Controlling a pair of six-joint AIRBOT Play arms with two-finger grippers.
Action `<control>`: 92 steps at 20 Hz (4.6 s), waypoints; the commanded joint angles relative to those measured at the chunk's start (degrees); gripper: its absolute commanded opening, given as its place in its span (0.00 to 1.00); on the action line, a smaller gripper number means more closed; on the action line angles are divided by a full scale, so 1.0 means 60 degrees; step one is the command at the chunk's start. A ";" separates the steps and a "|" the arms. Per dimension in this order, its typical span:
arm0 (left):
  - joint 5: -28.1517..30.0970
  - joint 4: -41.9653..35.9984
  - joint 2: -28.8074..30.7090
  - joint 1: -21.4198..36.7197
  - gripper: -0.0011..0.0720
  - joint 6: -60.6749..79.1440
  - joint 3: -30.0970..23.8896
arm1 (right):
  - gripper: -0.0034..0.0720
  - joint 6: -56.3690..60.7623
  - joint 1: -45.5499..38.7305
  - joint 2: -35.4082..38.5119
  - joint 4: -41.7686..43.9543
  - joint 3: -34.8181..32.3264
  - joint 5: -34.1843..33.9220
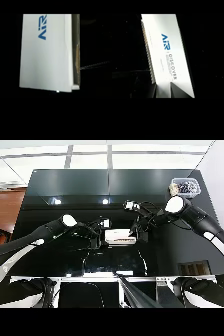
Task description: Fold the box and place the chain.
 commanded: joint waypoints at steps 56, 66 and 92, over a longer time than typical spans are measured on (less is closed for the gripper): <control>0.0007 0.0004 -0.0004 -0.0007 0.56 0.0011 -0.0004 | 0.06 0.4688 -0.1027 0.0750 0.2040 -0.1002 0.1308; 0.0004 0.0004 -0.0011 -0.0007 0.56 0.0011 -0.0004 | 0.07 0.4951 -0.0798 0.0033 0.5169 -0.1963 -0.0929; -0.0004 0.0004 -0.0015 -0.0007 0.56 0.0015 -0.0004 | 0.07 0.5737 -0.0284 -0.0306 0.2823 -0.1898 -0.1690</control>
